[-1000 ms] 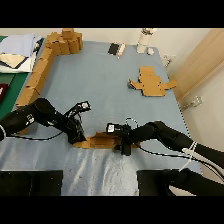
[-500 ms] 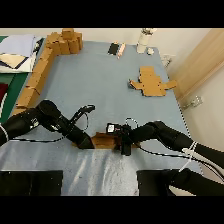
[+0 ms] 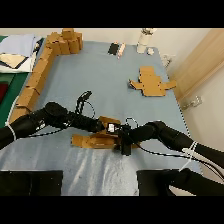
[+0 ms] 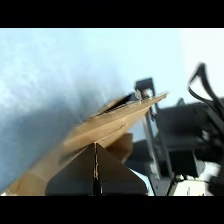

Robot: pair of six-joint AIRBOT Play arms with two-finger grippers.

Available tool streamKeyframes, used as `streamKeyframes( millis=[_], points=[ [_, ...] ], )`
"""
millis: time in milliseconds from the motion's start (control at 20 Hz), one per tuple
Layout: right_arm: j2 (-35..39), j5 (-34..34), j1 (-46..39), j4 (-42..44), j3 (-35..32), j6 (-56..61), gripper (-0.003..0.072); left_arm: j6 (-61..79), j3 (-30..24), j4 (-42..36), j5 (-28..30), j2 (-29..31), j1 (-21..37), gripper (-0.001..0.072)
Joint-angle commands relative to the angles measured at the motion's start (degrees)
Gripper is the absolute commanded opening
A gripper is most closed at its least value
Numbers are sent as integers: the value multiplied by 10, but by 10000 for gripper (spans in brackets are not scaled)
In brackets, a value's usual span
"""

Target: Fold the box.

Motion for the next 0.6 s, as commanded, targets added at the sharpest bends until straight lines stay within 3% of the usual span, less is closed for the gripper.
streamKeyframes(
  millis=[0,550],
  points=[
    [0,0,1,0,0,-2,440,-3,1,1,43,-26,-1,11],
    [0,5,1,0,0,-2,440,-16,1,33,-11,-78,-1,10]
  ],
)
